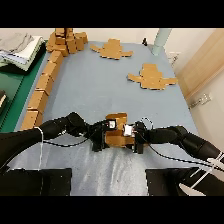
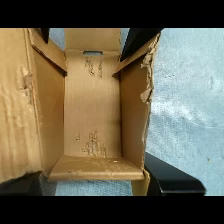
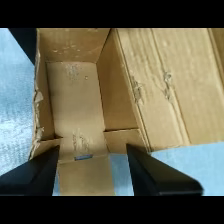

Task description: Fold the box.

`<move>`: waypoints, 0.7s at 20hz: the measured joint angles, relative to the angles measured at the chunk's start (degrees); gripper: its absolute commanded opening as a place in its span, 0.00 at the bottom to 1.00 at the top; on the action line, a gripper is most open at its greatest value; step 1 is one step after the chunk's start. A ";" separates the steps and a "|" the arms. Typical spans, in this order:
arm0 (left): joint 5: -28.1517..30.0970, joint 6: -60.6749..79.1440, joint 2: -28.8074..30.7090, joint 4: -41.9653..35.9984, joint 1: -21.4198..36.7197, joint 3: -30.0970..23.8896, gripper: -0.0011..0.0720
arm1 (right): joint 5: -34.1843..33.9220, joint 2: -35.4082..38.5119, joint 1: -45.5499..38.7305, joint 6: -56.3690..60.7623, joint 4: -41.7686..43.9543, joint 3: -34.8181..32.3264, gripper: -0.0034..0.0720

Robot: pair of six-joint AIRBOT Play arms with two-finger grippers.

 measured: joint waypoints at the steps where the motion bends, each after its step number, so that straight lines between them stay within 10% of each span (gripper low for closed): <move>1: 0.00 0.02 0.00 0.00 0.00 0.00 0.83 | 0.20 -0.11 0.11 -0.04 0.00 0.02 0.98; 7: -0.02 0.07 0.02 0.00 0.07 0.00 0.83 | 0.55 -0.39 0.37 -0.17 -0.02 0.02 0.96; 12: 0.02 0.24 0.00 0.00 0.07 0.00 0.83 | -2.80 2.29 0.33 6.47 -5.97 0.00 0.09; 14: 0.02 0.22 0.00 -0.02 0.04 0.00 0.83 | -5.95 4.94 0.33 16.52 -13.60 0.35 0.05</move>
